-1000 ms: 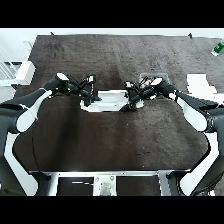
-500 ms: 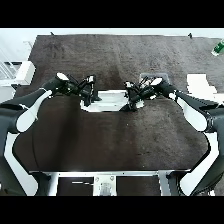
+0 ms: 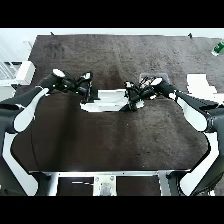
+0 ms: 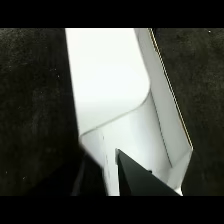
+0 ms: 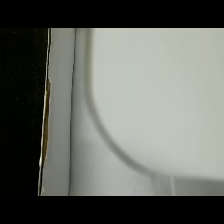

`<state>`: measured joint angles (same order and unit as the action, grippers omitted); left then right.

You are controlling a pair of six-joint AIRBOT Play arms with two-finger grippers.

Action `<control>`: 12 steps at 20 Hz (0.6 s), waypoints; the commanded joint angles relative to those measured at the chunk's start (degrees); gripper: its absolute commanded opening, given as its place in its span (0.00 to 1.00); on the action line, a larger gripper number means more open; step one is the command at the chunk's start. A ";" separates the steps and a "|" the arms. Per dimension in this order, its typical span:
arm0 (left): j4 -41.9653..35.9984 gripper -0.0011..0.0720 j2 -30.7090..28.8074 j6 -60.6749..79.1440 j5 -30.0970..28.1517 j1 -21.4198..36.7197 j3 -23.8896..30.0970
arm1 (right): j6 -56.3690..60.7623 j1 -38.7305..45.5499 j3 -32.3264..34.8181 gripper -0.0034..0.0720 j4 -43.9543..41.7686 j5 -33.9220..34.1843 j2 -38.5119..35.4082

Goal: Fold the box and place the chain.

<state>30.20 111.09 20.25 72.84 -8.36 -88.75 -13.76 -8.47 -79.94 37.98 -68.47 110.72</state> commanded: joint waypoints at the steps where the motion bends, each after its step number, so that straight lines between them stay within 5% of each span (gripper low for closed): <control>1: 0.76 0.34 -0.07 -3.39 4.90 3.19 -3.04 | 0.02 0.00 0.00 0.76 -0.02 0.02 0.04; 3: 0.70 0.34 -0.07 -5.33 8.70 5.18 -4.98 | 0.02 0.00 0.00 0.76 -0.02 0.02 0.04; 4: 0.63 0.07 -0.07 -7.10 10.78 5.90 -5.73 | 0.02 0.00 0.00 0.76 -0.02 0.02 0.04; 5: 0.61 0.04 -0.07 -8.02 13.35 6.38 -6.25 | 0.02 0.00 0.00 0.76 -0.02 0.02 0.04; 12: -0.48 0.03 -6.86 -18.88 8.24 3.21 -4.48 | 0.02 0.00 0.00 0.76 -0.02 0.02 0.04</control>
